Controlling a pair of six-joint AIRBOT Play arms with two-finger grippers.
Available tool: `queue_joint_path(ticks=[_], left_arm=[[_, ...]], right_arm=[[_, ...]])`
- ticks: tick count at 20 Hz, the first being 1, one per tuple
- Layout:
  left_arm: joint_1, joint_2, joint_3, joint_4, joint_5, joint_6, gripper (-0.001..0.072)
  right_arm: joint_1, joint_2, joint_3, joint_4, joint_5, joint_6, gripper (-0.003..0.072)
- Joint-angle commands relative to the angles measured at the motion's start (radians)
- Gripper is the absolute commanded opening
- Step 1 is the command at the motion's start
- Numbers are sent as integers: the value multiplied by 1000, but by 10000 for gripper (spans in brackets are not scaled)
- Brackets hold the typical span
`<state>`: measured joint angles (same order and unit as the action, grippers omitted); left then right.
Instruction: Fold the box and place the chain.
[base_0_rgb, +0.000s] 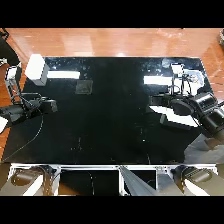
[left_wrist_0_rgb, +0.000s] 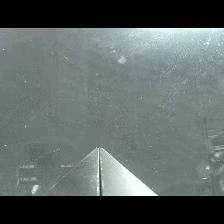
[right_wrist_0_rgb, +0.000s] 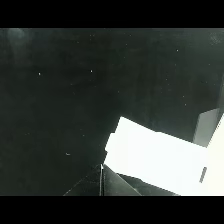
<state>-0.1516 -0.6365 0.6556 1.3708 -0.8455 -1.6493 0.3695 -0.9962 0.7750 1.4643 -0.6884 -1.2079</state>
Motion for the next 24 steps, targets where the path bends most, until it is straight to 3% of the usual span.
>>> queue_joint_path(ticks=[1,24], left_arm=[[-1,1,0,0,0,0,21],[-1,1,0,1,38,0,21]], right_arm=[[0,1,0,0,0,0,28],[0,1,0,-1,50,0,28]])
